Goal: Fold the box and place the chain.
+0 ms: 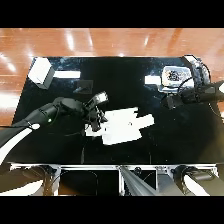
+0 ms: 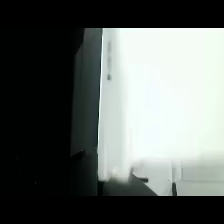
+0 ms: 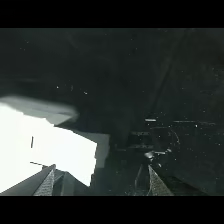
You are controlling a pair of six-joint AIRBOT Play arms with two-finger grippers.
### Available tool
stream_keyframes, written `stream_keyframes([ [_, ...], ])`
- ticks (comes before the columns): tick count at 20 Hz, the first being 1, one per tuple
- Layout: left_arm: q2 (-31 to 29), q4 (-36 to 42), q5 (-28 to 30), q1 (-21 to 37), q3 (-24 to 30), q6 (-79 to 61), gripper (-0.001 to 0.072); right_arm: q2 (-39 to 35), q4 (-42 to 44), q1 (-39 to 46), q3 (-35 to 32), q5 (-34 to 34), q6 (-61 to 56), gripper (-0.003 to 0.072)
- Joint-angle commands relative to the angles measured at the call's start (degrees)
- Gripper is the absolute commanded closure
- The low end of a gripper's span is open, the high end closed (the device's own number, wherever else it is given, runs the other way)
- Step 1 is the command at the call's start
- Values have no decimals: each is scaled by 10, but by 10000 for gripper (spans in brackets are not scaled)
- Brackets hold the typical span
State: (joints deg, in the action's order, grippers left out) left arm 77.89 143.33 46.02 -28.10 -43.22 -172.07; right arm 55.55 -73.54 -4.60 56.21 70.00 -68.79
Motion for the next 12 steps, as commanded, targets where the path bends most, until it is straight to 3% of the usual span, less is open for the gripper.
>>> stream_keyframes([
  [1,-4,-72,-91,-33,14,0,690,0,-1,0,0,-7,0,-19],
  [4,-4,-72,-122,-33,14,3,689,0,-1,0,0,-5,0,-19],
  [8,-4,-73,-95,-35,14,46,689,0,-1,0,0,2,0,-19],
  [12,-4,-78,-74,-35,14,2,690,0,-7,0,0,7,0,-20],
])
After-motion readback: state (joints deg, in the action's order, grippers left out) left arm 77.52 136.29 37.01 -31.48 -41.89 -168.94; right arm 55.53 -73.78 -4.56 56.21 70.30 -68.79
